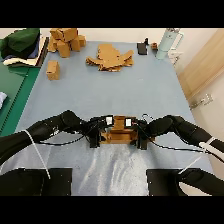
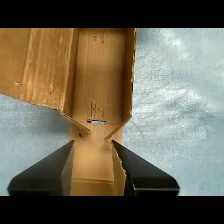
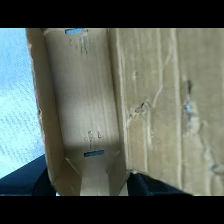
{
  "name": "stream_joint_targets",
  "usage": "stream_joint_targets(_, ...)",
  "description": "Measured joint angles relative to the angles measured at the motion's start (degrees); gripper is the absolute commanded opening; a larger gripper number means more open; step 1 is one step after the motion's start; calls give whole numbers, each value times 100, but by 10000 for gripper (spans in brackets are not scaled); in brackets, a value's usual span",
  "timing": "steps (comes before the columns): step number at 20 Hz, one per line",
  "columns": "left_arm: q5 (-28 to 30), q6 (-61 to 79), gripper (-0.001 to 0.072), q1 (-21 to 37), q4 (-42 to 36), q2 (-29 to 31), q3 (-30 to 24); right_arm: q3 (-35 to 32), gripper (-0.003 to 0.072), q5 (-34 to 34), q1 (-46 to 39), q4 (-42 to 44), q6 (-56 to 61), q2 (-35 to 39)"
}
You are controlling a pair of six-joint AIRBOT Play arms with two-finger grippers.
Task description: Fold the box.
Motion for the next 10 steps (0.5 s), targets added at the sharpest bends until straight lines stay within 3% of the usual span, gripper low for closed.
stream_joint_targets(1, -2, 2, 286, -28, -39, -52, 24, 0, 510, 0, 0, -2, 0, 0)
stream_joint_targets(2, -7, 17, 172, -52, -81, -109, 50, 0, 509, 0, 0, 0, 0, 0)
stream_joint_targets(10, 175, 140, 170, -232, -236, -365, 223, 0, 510, 0, 0, -2, 0, 0)
